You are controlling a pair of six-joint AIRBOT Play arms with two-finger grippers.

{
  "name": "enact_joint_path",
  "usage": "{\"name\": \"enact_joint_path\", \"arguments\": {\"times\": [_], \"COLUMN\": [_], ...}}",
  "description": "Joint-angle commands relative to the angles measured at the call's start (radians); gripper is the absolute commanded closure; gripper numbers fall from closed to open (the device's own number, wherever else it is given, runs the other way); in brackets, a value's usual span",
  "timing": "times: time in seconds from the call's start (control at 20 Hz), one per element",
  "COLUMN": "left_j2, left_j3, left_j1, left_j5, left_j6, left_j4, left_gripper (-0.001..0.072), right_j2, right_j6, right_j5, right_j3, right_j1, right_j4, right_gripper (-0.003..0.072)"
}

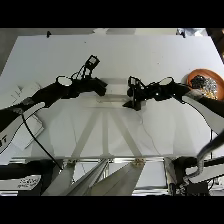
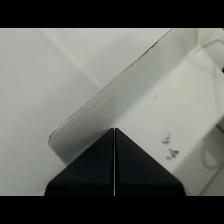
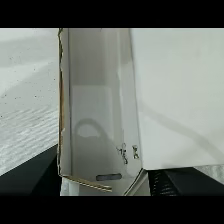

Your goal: Fold the box and place the chain.

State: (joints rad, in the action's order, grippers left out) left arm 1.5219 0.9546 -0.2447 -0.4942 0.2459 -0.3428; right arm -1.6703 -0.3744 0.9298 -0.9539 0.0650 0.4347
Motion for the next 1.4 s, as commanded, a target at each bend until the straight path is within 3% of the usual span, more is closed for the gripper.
{"name": "enact_joint_path", "arguments": {"times": [0.0, 0.25, 0.45, 0.5, 0.6, 0.65, 0.9, 1.3, 1.35], "left_j2": [-0.078, -0.180, -0.173, -0.165, -0.140, -0.125, -0.034, 0.003, 0.003], "left_j3": [0.000, 0.000, -0.003, -0.005, -0.006, -0.007, -0.007, -0.007, -0.007], "left_j1": [0.005, 0.093, 0.173, 0.180, 0.182, 0.180, 0.130, 0.095, 0.093], "left_j5": [-0.051, -0.262, -0.326, -0.327, -0.333, -0.333, -0.332, -0.325, -0.327], "left_j6": [-0.029, -0.029, -0.031, -0.053, -0.133, -0.188, -0.419, -0.471, -0.470], "left_j4": [-0.112, -0.342, -0.565, -0.601, -0.613, -0.609, -0.608, -0.540, -0.536], "left_gripper": [0.0697, 0.0695, 0.0686, 0.0600, 0.0209, 0.0139, 0.0138, 0.0160, 0.0211], "right_j2": [0.000, 0.000, 0.000, 0.000, 0.000, 0.000, 0.000, 0.000, 0.000], "right_j6": [0.000, 0.000, 0.000, 0.000, 0.000, 0.000, 0.000, 0.000, 0.000], "right_j5": [0.001, 0.001, 0.001, 0.001, 0.001, 0.001, 0.001, 0.001, 0.001], "right_j3": [-0.001, -0.001, -0.001, -0.001, -0.001, -0.001, -0.001, -0.001, -0.001], "right_j1": [0.000, 0.000, 0.000, 0.000, 0.000, 0.000, 0.000, 0.000, 0.000], "right_j4": [-0.002, -0.002, -0.002, -0.002, -0.002, -0.002, -0.002, -0.001, -0.002], "right_gripper": [0.0233, 0.0233, 0.0233, 0.0233, 0.0233, 0.0233, 0.0233, 0.0233, 0.0233]}}
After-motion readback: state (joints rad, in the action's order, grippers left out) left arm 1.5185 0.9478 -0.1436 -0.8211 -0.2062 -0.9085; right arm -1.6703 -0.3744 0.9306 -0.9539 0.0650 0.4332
